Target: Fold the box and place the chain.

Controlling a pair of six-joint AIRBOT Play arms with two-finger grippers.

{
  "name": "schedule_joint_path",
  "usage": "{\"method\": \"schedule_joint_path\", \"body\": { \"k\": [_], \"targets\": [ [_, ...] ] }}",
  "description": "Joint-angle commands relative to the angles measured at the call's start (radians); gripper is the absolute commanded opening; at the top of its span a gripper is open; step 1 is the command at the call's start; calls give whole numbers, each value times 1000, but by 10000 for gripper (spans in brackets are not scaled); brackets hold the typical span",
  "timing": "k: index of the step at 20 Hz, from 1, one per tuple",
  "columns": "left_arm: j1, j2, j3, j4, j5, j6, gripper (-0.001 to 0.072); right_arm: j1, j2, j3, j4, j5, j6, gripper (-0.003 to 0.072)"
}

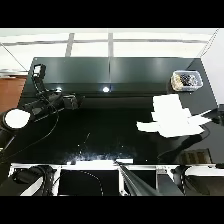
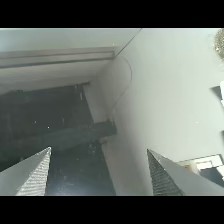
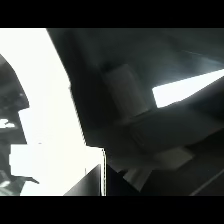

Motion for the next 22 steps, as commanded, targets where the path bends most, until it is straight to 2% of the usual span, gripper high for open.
{"method": "schedule_joint_path", "body": {
  "k": [1, 3, 5, 8, 10, 12, 15, 17, 18, 20, 22],
  "targets": [
    [-1, -11, 0, -1, 19, 0, 701, 152, 163, -168, 98, -178, -5, 11],
    [-1, -24, 0, -12, 14, -1, 701, 256, 298, -295, 185, -313, 4, 10],
    [-1, -35, -1, -89, 20, -9, 700, 393, 454, -429, 315, -415, 4, 10],
    [-7, -41, -1, -146, 17, -8, 701, 640, 697, -613, 359, -534, -50, 11],
    [-15, -45, -1, -149, -21, -9, 701, 776, 848, -716, 386, -582, -170, 10],
    [-17, -75, -1, -151, -117, -81, 701, 875, 956, -786, 394, -670, -184, 10],
    [-17, -156, -1, -147, -313, -103, 701, 962, 987, -817, 394, -726, -158, 11],
    [-17, -208, -2, -150, -409, -97, 701, 991, 987, -817, 394, -740, -144, 11],
    [-17, -229, -7, -167, -435, -69, 701, 999, 987, -817, 394, -743, -141, 11],
    [-17, -277, -31, -293, -438, 106, 700, 1003, 987, -817, 394, -734, -120, 11],
    [-13, -375, -43, -364, -422, 176, 698, 1003, 987, -817, 394, -705, -106, 12]
  ]
}}
